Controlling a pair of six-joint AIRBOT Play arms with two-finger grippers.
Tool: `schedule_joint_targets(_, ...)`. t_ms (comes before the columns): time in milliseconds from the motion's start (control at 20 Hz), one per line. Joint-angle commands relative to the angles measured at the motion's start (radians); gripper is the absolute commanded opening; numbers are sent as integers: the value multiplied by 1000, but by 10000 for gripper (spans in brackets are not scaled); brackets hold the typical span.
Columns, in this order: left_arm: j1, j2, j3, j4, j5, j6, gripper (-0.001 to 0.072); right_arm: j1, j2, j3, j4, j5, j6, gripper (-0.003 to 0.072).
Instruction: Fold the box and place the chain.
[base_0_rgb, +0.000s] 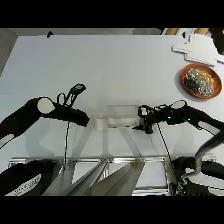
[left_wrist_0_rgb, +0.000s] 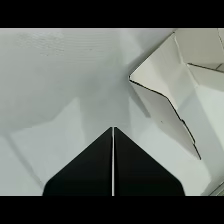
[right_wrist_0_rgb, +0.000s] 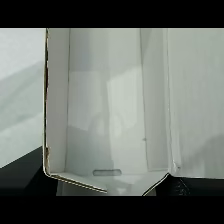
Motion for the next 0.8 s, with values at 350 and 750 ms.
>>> schedule_joint_targets(350,-27,-146,-14,-284,47,-81,8,1,1,0,0,0,0,408)
schedule_joint_targets(750,-101,-75,16,-334,51,-89,82,1,1,0,0,0,0,408)
